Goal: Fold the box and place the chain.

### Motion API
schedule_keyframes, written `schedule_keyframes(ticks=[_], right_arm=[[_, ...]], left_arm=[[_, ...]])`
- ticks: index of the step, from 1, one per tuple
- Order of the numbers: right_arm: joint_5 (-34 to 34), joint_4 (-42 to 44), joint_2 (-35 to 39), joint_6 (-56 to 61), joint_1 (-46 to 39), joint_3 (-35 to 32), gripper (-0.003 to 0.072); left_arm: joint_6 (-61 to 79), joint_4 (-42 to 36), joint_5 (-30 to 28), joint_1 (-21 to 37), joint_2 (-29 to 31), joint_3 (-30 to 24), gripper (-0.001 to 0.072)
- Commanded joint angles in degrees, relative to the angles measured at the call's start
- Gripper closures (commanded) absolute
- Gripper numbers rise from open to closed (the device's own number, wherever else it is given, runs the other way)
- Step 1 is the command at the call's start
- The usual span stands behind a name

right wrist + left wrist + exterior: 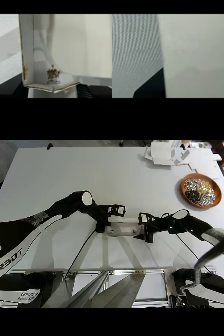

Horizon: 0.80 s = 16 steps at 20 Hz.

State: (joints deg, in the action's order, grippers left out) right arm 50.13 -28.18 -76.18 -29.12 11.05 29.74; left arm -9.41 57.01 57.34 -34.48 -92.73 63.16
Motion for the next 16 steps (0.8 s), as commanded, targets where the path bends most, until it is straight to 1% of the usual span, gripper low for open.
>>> schedule_keyframes(ticks=[1,5,6,7,9,11,16], right_arm=[[-0.04,0.00,-1.55,-1.31,0.07,0.02,0.0164],[-0.92,-0.02,-2.71,-1.62,0.07,0.02,0.0171],[-1.16,-0.04,-2.78,-1.62,0.07,0.02,0.0194],[-1.25,-0.04,-2.78,-1.60,0.07,0.02,0.0256],[-1.25,-0.04,-2.78,-1.60,0.07,0.02,0.0259],[-1.25,-0.07,-2.78,-1.60,0.07,0.02,0.0286],[-1.42,-0.07,-2.73,-1.60,0.07,0.02,0.0285]], left_arm=[[-0.04,0.02,-0.09,-0.02,0.02,0.07,0.0699],[-0.04,0.02,-0.09,-0.02,0.02,0.04,0.0699],[-0.04,0.02,-0.09,-0.02,0.02,0.04,0.0699],[-0.04,0.02,-0.09,-0.02,0.02,0.04,0.0699],[-0.04,0.02,-0.09,-0.02,0.02,0.04,0.0699],[-0.04,0.02,-0.09,-0.02,0.02,0.04,0.0699],[-0.04,0.02,-0.09,-0.02,0.02,0.04,0.0699]])
